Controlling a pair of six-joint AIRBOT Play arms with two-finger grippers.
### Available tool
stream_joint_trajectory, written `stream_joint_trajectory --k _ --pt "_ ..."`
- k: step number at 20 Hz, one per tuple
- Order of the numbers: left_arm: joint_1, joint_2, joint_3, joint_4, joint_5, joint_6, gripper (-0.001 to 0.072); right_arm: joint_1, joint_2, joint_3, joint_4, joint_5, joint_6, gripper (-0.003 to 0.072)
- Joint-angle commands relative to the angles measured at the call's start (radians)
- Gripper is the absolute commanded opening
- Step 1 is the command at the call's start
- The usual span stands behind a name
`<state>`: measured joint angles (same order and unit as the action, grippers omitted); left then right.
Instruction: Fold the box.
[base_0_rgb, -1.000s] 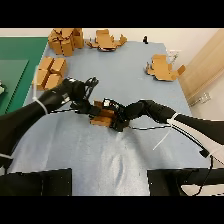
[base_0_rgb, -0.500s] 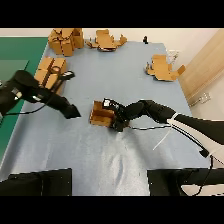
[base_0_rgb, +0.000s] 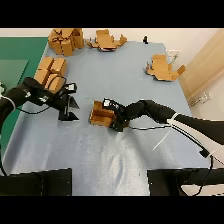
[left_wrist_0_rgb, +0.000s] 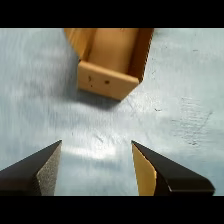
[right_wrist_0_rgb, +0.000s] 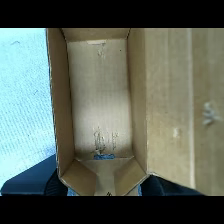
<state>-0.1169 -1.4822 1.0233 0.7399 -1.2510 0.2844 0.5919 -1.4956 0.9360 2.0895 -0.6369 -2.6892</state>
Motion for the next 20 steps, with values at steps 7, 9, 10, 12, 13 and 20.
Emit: stream_joint_trajectory --k 7,9,10,12,13,20 --pt "-0.124 -0.107 0.075 -0.079 0.014 0.149 0.0683 0.001 0.000 0.000 0.000 -0.001 0.000 0.0008" --pt "-0.145 -0.107 0.075 -0.078 0.012 0.149 0.0683 0.001 0.000 0.000 0.000 -0.001 0.000 0.0008" --pt "-0.152 -0.107 0.075 -0.073 0.012 0.149 0.0683 0.001 0.000 0.000 0.000 -0.001 0.000 0.0008" --pt "-0.161 -0.107 0.075 -0.056 0.008 0.144 0.0683 0.001 0.000 0.000 0.000 -0.001 0.000 0.0008" --pt "-0.163 -0.107 0.074 -0.040 0.006 0.143 0.0683 0.001 0.000 0.000 0.000 -0.001 0.000 0.0008" --pt "-0.195 -0.113 0.074 -0.026 0.036 0.094 0.0682 0.001 0.000 0.000 0.000 0.000 0.000 0.0008"
